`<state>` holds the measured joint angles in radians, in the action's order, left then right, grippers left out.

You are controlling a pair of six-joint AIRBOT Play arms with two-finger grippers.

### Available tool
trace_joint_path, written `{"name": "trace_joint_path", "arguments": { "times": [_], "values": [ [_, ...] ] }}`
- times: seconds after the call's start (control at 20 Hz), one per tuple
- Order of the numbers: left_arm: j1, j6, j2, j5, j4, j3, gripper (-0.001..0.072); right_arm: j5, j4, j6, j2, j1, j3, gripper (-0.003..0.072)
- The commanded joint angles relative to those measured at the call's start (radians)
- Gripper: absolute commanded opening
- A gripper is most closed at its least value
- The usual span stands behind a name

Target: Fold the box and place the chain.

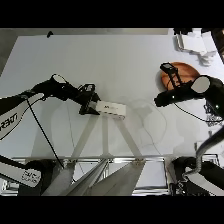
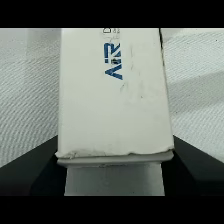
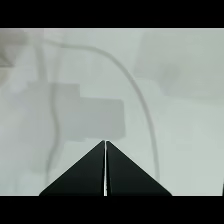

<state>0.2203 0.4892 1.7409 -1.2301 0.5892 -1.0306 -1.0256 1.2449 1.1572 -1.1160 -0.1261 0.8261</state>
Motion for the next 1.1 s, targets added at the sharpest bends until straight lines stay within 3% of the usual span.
{"name": "trace_joint_path", "arguments": {
  "times": [0.0,0.05,0.1,0.2,0.3,0.7,0.95,1.05],
  "values": [
    [0.000,0.000,0.000,0.000,-0.001,0.000,0.0138,0.004,0.087,0.074,0.003,0.010,0.001,0.0010],
    [0.000,-0.001,0.000,0.000,-0.005,0.000,0.0130,0.021,0.077,0.077,0.003,0.010,0.001,0.0010],
    [0.000,-0.033,-0.005,-0.002,-0.006,0.000,0.0007,0.034,0.064,0.077,0.003,0.010,0.001,0.0010],
    [-0.004,-0.225,-0.045,-0.009,0.012,0.000,0.0010,0.050,0.056,0.077,0.003,0.010,0.001,0.0010],
    [-0.006,-0.388,-0.133,-0.012,0.124,0.000,0.0010,0.050,0.056,0.076,0.003,0.010,0.001,0.0010],
    [-0.013,-1.044,-0.669,-0.025,0.962,0.000,0.0010,0.049,0.056,0.076,0.003,0.010,0.001,0.0010],
    [-0.203,-1.333,-0.886,0.153,0.983,0.000,0.0009,0.049,0.057,0.076,0.003,0.010,0.001,0.0010],
    [-0.319,-1.417,-0.921,0.219,0.866,0.001,0.0008,0.049,0.057,0.076,0.003,0.010,0.001,0.0010]
  ]
}}
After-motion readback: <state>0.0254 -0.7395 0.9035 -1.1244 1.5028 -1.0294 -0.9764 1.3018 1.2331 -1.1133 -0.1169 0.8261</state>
